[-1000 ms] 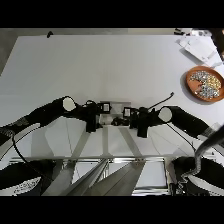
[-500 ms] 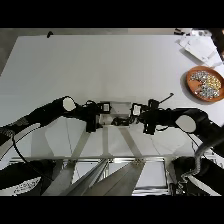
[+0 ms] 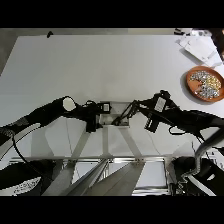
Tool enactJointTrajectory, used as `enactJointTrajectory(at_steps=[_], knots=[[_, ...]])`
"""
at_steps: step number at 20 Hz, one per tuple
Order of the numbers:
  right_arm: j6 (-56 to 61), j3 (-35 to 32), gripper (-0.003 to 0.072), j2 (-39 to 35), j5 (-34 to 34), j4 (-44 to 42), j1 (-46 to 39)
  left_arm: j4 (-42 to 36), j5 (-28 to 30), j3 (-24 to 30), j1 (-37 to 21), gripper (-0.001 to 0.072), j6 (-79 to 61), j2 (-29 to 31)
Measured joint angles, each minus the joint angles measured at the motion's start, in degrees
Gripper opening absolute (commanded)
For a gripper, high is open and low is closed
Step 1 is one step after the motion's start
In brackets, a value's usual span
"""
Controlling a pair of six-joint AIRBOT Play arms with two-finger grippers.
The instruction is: Fold the box and place the chain.
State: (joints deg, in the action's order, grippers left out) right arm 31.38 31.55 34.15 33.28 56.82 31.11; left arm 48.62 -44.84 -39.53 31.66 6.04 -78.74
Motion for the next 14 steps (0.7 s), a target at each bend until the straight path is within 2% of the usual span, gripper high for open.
enactJointTrajectory(at_steps=[4, 8, 14], knots=[[-0.11, 0.35, 0.0008, -0.83, -1.90, -5.90, 1.95, 0.00, 0.00, 0.00, 0.00, 0.0292, 0.00, 0.00], [-0.28, 0.46, 0.0008, -0.50, -2.40, -8.07, 5.77, 0.00, 0.00, 0.00, 0.00, 0.0292, 0.00, 0.00], [2.60, 0.46, 0.0008, 5.01, -2.29, -9.05, 8.83, 0.00, 0.00, 0.00, 0.00, 0.0292, 0.00, 0.00]])
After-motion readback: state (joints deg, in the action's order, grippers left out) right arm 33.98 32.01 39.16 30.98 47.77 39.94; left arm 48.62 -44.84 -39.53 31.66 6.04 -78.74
